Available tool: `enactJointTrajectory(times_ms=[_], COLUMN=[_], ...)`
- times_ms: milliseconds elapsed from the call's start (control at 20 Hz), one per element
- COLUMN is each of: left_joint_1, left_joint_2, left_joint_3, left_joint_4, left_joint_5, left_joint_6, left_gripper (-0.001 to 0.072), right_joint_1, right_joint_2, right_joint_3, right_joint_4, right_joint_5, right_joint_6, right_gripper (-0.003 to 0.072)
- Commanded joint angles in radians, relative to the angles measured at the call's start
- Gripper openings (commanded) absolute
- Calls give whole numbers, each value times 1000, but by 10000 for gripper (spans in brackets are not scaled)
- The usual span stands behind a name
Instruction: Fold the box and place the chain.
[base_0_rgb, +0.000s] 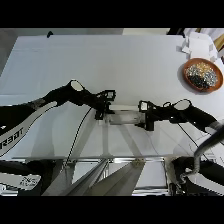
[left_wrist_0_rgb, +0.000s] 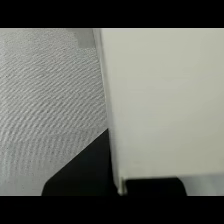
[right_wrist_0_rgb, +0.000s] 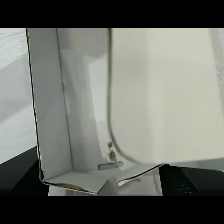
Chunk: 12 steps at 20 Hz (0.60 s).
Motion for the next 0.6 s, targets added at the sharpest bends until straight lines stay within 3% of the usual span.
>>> enactJointTrajectory(times_ms=[0, 100, 150, 200, 550], left_joint_1=[0, 0, 0, 0, 0], left_joint_2=[0, 0, 0, 0, 0], left_joint_3=[0, 0, 0, 0, 0], left_joint_4=[0, 0, 0, 0, 0], left_joint_5=[0, 0, 0, 0, 0], left_joint_6=[0, 0, 0, 0, 0], left_gripper=[9, 9, 9, 9, 9], right_joint_1=[-1, -1, -1, -1, -1], right_joint_2=[-33, -44, -44, -44, -45], right_joint_3=[0, 0, 0, 0, 0], right_joint_4=[8, 8, 8, 8, 31], right_joint_5=[-2, -11, -14, -14, -18], right_joint_6=[-14, -14, -14, -21, -68], right_gripper=[639, 619, 533, 500, 500])
